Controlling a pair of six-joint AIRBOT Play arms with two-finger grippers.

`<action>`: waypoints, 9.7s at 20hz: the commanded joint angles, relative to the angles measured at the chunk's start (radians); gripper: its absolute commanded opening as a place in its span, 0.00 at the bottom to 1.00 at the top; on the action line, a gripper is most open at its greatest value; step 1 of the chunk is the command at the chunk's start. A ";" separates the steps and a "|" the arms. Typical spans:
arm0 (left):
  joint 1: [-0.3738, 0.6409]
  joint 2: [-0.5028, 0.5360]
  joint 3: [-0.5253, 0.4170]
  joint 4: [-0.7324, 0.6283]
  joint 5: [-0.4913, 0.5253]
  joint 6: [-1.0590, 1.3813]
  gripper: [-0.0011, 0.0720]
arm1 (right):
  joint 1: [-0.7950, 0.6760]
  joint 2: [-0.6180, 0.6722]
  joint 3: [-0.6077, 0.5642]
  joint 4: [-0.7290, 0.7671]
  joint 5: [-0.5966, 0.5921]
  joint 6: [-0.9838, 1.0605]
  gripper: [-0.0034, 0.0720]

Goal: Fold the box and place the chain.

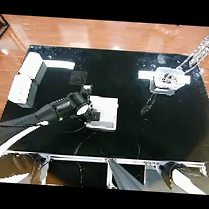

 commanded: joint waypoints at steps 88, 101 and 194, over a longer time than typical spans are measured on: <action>0.147 0.546 -0.010 0.105 -0.447 0.387 0.89 | 0.454 -0.063 -0.464 0.077 -0.016 -0.081 1.00; 0.698 0.796 -0.404 -0.433 -0.140 0.800 0.89 | 0.629 -0.462 -0.313 0.205 -0.021 -0.165 0.99; 0.699 0.774 -0.404 -0.434 -0.078 0.792 0.88 | 0.975 -0.439 -0.344 -0.098 0.130 -0.296 0.52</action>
